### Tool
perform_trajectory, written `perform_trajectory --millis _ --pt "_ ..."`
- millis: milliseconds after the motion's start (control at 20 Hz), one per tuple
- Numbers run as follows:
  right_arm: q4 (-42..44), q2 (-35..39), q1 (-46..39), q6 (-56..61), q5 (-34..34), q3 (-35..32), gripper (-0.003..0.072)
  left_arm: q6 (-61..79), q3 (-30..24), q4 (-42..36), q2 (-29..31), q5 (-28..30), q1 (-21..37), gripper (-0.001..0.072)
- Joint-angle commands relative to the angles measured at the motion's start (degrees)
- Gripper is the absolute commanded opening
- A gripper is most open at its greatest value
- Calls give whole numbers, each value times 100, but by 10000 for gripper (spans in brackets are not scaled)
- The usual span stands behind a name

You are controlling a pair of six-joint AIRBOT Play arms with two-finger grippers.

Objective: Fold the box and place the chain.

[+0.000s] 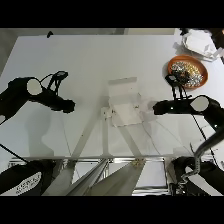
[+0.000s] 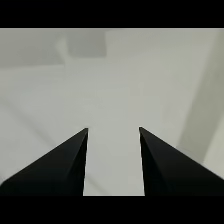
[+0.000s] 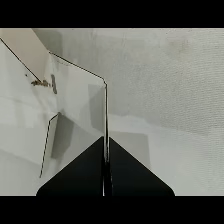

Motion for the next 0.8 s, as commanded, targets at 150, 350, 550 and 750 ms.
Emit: perform_trajectory --millis 150,350,550,750 --pt "0 -20 17 17 -31 -4 22 3530 332 -4352 -1307 251 -2 443" --pt "-2 -20 17 13 70 -4 22 4354 944 -5062 -2328 -295 -4 548" --pt "-7 -20 17 13 103 -4 22 4459 1646 -5073 -2686 -376 -28 570" --pt "-4 -20 17 13 103 -4 22 4465 2118 -4876 -2973 -448 -243 570"
